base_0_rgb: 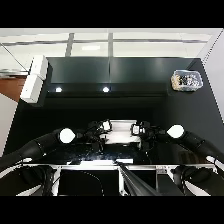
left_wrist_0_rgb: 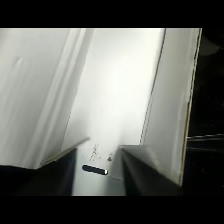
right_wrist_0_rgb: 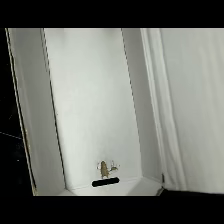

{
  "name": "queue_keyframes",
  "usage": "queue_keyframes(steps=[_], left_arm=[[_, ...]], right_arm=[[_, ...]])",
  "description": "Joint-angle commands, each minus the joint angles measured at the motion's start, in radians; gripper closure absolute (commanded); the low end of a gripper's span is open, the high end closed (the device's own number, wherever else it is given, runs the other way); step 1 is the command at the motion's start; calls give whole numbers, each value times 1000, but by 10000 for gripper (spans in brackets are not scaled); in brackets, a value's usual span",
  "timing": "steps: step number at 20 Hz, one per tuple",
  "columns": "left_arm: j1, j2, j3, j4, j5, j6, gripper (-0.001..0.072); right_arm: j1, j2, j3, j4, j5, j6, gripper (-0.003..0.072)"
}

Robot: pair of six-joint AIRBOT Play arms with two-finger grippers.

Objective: Fold the box and place the chain.

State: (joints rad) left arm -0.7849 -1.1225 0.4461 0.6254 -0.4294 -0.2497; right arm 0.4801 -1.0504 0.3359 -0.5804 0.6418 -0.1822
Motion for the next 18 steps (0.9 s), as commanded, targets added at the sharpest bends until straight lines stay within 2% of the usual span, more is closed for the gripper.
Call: queue_keyframes(steps=[1,2,4,5,6,8,10,12,15,18], left_arm=[[0,0,1,-9,0,15,245],[0,0,1,-9,-2,18,246],[0,0,1,-9,-5,19,558],[0,0,1,-10,-5,18,483],[0,0,1,-9,-5,18,458],[2,13,1,13,-12,17,536],[27,56,1,56,-60,-13,681],[86,126,1,58,-135,-119,682],[239,255,1,135,-315,-285,682],[486,325,0,271,-442,-658,682]], right_arm=[[0,0,0,0,0,0,153],[0,0,0,0,0,0,153],[0,0,0,0,0,0,153],[0,0,0,0,0,0,153],[0,0,0,0,0,0,153],[0,0,0,0,0,0,153],[0,0,0,0,0,0,153],[0,0,0,0,0,0,153],[0,0,0,0,1,0,153],[0,0,-1,0,1,0,153]])
